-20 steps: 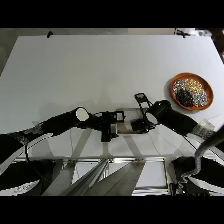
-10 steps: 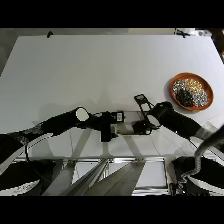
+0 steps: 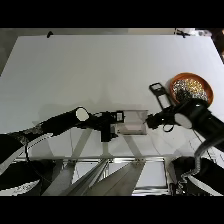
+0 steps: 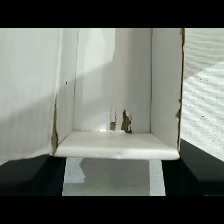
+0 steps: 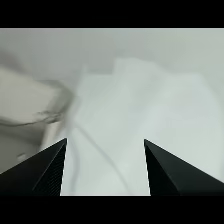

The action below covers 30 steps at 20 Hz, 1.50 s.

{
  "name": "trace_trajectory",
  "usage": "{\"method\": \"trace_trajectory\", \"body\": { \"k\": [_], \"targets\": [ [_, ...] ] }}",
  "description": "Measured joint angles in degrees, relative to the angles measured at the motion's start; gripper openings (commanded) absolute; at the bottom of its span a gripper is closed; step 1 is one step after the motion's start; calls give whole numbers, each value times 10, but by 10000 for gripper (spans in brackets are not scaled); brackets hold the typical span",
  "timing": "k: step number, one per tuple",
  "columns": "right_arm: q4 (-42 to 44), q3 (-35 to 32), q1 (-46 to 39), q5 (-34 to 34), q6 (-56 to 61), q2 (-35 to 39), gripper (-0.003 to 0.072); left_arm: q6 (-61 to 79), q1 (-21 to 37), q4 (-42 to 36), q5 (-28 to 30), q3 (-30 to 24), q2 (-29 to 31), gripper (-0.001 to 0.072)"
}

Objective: Fold the box and place the chain.

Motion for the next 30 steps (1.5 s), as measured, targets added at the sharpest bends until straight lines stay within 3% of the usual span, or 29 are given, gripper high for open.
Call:
{"method": "trace_trajectory", "body": {
  "k": [5, 10, 16, 23, 24, 28, 30],
  "targets": [
    [-12, 7, -235, -68, -104, 8, 550, 0, 0, 0, -1, 0, 0, 333],
    [9, 49, -426, -146, -183, -85, 550, 0, 0, 0, -2, 0, 0, 333],
    [35, 111, -482, -170, -214, -232, 550, 0, 0, 0, -3, 0, 0, 333],
    [69, 127, -491, -172, -246, -290, 531, 0, 0, 0, -3, 0, 0, 333],
    [72, 128, -491, -170, -249, -296, 495, 0, 0, 0, -3, 0, 0, 333],
    [71, 130, -492, -154, -259, -319, 17, 0, 0, 0, -3, 0, 0, 333],
    [78, 131, -492, -150, -261, -322, 13, 0, 0, 0, -3, 0, 0, 333]
  ]
}}
